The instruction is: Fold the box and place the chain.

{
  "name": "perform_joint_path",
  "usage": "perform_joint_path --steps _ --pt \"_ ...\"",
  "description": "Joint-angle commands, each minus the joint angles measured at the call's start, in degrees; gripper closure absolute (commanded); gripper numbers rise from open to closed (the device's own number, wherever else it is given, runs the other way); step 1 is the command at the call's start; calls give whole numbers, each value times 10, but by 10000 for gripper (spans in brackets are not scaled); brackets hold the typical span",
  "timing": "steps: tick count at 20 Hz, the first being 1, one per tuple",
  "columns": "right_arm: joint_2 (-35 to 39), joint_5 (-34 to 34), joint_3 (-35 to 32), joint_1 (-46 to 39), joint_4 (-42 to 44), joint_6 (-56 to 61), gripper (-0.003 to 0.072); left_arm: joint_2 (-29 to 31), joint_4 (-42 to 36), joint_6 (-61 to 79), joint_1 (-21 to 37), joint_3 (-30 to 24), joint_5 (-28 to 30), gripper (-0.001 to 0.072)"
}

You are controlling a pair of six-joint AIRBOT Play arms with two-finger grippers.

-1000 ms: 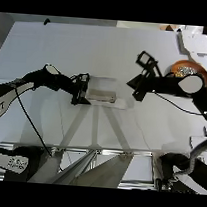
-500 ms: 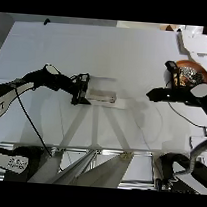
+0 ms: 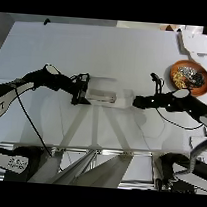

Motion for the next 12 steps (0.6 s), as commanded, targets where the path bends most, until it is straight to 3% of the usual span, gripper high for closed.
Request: perform_joint_path --steps 1,7,12 --pt "-9 -12 -1 36 59 -13 679 0 0 0 0 0 0 434" --pt "-8 -19 -1 80 93 -13 678 0 0 0 0 0 0 434" --pt "-7 -75 -1 91 85 16 677 0 0 0 0 0 0 434"
